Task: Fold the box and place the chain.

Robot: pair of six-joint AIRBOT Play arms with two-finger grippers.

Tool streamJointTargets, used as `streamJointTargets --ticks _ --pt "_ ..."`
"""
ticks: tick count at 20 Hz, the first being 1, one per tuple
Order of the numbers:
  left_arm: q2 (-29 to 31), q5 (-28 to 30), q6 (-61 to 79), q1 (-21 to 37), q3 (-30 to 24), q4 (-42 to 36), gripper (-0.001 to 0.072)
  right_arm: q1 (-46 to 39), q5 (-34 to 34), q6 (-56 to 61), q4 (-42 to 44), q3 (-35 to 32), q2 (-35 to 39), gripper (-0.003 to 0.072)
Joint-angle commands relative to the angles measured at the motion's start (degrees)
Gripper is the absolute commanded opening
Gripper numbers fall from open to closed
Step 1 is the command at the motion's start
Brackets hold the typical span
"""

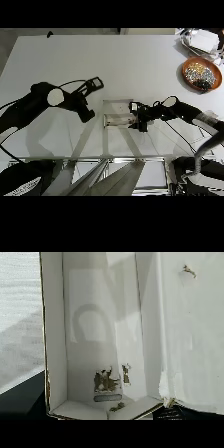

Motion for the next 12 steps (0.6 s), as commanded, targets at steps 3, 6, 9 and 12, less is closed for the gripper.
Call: streamJointTargets --ticks 3,6,9,12 --pt "-1.3 6.0 60.4 7.2 -12.6 -29.8 0.0696 0.0 0.0 0.0 0.0 0.0 0.0 0.0403" --pt "-5.3 6.0 70.9 7.2 -12.9 -40.7 0.0702 0.0 0.0 0.0 0.0 0.0 0.0 0.0403" --pt "-10.1 7.1 71.3 7.2 -12.9 -43.2 0.0708 0.0 0.0 0.0 0.0 0.0 0.0 0.0403" --pt "-11.4 6.6 71.3 7.2 -12.9 -43.6 0.0709 0.0 0.0 0.0 0.0 0.0 0.0 0.0403"
